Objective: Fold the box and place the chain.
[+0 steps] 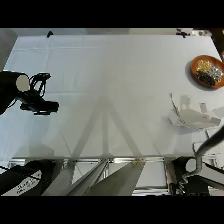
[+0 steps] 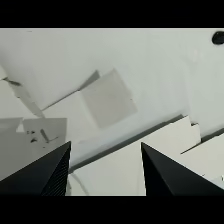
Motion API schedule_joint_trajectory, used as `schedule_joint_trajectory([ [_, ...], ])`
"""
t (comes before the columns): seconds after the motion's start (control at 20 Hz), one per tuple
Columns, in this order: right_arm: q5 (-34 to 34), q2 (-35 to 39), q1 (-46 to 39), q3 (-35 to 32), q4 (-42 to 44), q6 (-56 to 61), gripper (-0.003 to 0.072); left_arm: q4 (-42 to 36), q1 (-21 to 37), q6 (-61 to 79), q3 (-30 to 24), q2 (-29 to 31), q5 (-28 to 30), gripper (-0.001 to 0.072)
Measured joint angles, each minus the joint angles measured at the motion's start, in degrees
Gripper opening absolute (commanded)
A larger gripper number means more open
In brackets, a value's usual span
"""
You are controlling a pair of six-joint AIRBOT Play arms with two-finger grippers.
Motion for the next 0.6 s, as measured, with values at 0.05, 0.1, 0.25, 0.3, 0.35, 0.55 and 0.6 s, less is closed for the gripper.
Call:
schedule_joint_trajectory([
  [0.05, 0.17, -1.95, -2.23, 1.05, 0.31, -1.16, 0.0515, 0.00, 0.00, 0.00, 0.00, 0.00, 0.00, 0.0012],
  [0.1, 0.26, -4.04, -4.37, 2.12, 0.94, -2.58, 0.0532, 0.00, 0.00, 0.00, 0.00, 0.00, 0.00, 0.0012],
  [0.25, 0.48, -10.27, -8.96, 5.55, 2.08, -5.86, 0.0533, 0.00, 0.00, 0.00, 0.00, 0.00, 0.00, 0.0012],
  [0.3, 0.72, -12.55, -10.10, 6.88, 2.49, -6.69, 0.0533, 0.00, 0.00, 0.00, 0.00, 0.00, 0.00, 0.0012],
  [0.35, 1.07, -14.62, -10.93, 8.07, 3.41, -7.56, 0.0533, 0.00, 0.00, 0.00, 0.00, 0.00, 0.00, 0.0012],
  [0.55, 3.43, -22.08, -12.55, 12.26, 9.57, -11.91, 0.0533, 0.00, 0.00, 0.00, 0.00, 0.00, 0.00, 0.0012],
  [0.6, 4.13, -23.67, -12.72, 12.94, 10.45, -12.72, 0.0532, 0.00, 0.00, 0.00, 0.00, 0.00, 0.00, 0.0012],
])
